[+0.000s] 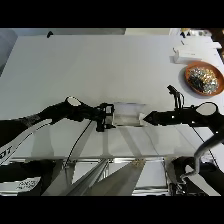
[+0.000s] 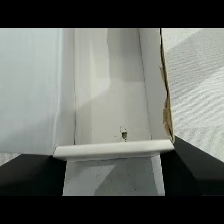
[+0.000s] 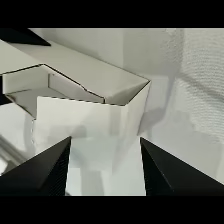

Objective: Fold the box and place the chain.

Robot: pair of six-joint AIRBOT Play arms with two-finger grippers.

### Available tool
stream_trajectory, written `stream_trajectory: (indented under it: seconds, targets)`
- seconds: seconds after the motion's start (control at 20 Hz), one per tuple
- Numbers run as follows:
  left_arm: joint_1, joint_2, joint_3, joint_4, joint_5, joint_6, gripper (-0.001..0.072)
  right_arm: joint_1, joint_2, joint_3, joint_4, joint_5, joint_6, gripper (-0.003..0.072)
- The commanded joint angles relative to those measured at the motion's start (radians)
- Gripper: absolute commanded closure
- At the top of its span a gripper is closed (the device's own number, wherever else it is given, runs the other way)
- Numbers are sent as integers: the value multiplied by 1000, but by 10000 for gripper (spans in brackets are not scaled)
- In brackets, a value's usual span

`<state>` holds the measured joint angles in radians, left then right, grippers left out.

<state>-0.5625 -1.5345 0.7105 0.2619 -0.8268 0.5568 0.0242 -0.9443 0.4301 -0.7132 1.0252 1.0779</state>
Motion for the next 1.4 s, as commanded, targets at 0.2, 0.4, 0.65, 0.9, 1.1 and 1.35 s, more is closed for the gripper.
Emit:
stream_trajectory:
  seconds: [0.2,0.4,0.65,0.9,1.1,1.35]
  targets:
    - [0,1,0,0,0,0,457,205,-19,37,-184,-156,254,146]
    - [0,1,0,0,0,0,457,331,-108,150,-356,-158,478,149]
    - [0,1,0,0,1,0,457,438,-174,224,-536,-145,793,159]
    - [0,1,0,0,1,0,457,536,-214,287,-671,-86,941,215]
    - [0,1,0,0,0,0,457,607,-278,345,-708,-56,988,230]
    - [0,1,0,0,0,0,457,631,-305,360,-711,-43,995,410]
